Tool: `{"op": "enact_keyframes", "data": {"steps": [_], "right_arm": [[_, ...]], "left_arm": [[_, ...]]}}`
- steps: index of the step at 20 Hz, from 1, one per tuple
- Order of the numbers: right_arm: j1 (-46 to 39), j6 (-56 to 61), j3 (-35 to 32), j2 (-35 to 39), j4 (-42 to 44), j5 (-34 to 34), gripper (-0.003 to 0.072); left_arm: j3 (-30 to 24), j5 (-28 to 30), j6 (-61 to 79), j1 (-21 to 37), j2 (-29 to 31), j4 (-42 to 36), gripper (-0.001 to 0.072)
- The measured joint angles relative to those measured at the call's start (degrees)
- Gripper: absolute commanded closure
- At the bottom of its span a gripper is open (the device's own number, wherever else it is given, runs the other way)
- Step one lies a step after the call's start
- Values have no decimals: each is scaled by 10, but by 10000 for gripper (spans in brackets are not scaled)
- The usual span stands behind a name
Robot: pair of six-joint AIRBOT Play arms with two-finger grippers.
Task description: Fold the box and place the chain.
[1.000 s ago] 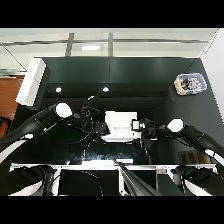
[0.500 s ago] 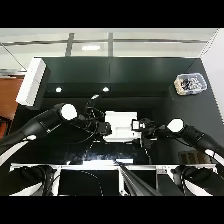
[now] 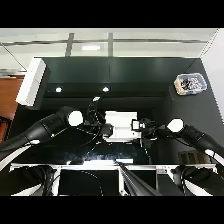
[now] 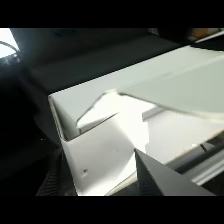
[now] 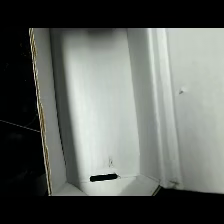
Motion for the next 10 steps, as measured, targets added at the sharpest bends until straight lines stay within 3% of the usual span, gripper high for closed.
{"op": "enact_keyframes", "data": {"steps": [3,5,10], "right_arm": [[0,0,0,0,0,0,579],[0,0,0,0,0,0,579],[0,0,0,0,0,0,579]], "left_arm": [[0,7,-30,-5,0,23,242],[1,9,-39,-9,-3,31,321],[33,-17,-68,-30,-32,80,321]]}}
